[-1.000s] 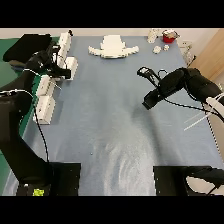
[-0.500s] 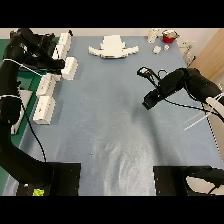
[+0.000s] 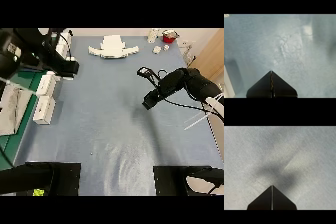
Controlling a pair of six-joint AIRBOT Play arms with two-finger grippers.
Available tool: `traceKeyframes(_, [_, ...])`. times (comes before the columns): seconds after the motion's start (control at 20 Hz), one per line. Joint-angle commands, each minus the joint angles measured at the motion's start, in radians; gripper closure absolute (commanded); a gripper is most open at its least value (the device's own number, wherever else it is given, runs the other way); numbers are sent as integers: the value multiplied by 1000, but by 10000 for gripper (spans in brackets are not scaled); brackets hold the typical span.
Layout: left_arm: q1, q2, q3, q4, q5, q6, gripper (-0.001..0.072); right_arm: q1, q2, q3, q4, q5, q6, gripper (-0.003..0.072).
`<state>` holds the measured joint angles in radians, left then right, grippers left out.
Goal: Fold the box.
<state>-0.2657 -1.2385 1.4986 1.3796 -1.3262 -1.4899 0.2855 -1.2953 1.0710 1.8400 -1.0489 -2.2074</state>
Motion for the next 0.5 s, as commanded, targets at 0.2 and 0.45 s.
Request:
traceKeyframes(0.2, [-325,294,-541,92,278,-292,696,0,-1,1,0,0,0,680])
traceKeyframes(0.45, [-351,284,-600,79,239,-291,696,0,-1,1,0,0,0,680])
